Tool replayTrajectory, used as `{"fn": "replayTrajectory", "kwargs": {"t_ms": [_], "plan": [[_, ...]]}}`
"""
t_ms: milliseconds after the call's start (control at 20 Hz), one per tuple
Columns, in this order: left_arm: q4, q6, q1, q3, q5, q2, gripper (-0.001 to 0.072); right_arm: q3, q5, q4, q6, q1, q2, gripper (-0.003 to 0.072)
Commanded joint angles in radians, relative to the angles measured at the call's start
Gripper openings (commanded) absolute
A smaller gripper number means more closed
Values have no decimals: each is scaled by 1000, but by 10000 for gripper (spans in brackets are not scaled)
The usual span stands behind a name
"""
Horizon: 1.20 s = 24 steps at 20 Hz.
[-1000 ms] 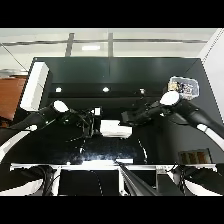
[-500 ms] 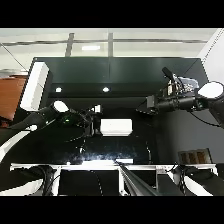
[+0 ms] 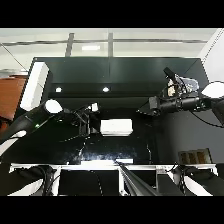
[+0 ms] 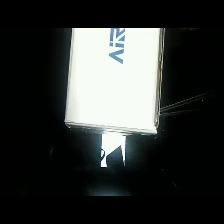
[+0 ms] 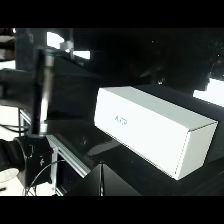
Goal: Fold the box and place the chain.
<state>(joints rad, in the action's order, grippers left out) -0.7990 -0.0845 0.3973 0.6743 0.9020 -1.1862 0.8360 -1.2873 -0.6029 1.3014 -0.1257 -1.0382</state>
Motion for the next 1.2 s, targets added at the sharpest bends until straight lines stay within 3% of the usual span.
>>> {"fn": "replayTrajectory", "kwargs": {"t_ms": [0,250,500,650,850,1150], "plan": [[-95,-159,-10,0,14,116,720,1,1,-1,-7,1,1,26],[-59,-283,-14,8,104,169,719,1,20,-1,-16,1,1,26],[8,-283,82,16,-11,123,718,1,64,-29,-15,26,1,26],[38,-283,169,75,-45,50,718,1,66,-31,-15,46,1,26],[25,-252,266,113,-205,-26,717,1,69,-37,-15,47,1,26],[53,-176,301,113,-214,-97,713,1,69,-45,-15,47,1,26]]}}
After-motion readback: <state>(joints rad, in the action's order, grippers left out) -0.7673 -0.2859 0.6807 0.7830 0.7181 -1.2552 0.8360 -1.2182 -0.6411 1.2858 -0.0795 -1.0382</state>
